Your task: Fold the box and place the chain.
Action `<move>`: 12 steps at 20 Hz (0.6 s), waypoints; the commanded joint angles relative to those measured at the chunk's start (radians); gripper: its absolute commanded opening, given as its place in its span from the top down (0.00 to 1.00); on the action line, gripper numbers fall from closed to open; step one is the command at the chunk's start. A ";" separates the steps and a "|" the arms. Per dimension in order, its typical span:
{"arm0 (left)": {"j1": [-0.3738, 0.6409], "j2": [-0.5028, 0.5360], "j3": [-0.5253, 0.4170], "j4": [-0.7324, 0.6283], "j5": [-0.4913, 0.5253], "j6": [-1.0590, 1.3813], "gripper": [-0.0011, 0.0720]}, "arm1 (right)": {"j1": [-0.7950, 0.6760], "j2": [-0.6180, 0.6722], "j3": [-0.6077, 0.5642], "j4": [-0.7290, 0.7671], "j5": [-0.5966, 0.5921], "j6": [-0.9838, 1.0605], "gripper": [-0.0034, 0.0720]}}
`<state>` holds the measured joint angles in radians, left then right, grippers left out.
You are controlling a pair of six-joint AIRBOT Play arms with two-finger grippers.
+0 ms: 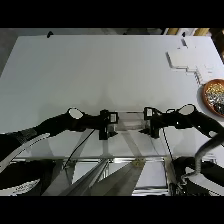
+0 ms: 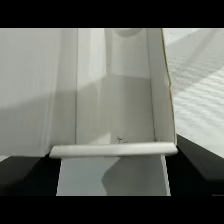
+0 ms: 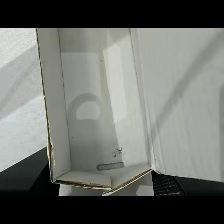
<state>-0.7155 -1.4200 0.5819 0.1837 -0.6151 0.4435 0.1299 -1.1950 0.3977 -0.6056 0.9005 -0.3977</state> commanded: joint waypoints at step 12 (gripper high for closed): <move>-0.009 -0.006 -0.001 -0.011 0.002 0.002 0.51 | 0.000 0.000 0.001 0.000 0.001 0.000 0.42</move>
<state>-0.7242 -1.4261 0.5819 0.1726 -0.6136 0.4473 0.1299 -1.1950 0.3977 -0.6064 0.9012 -0.3988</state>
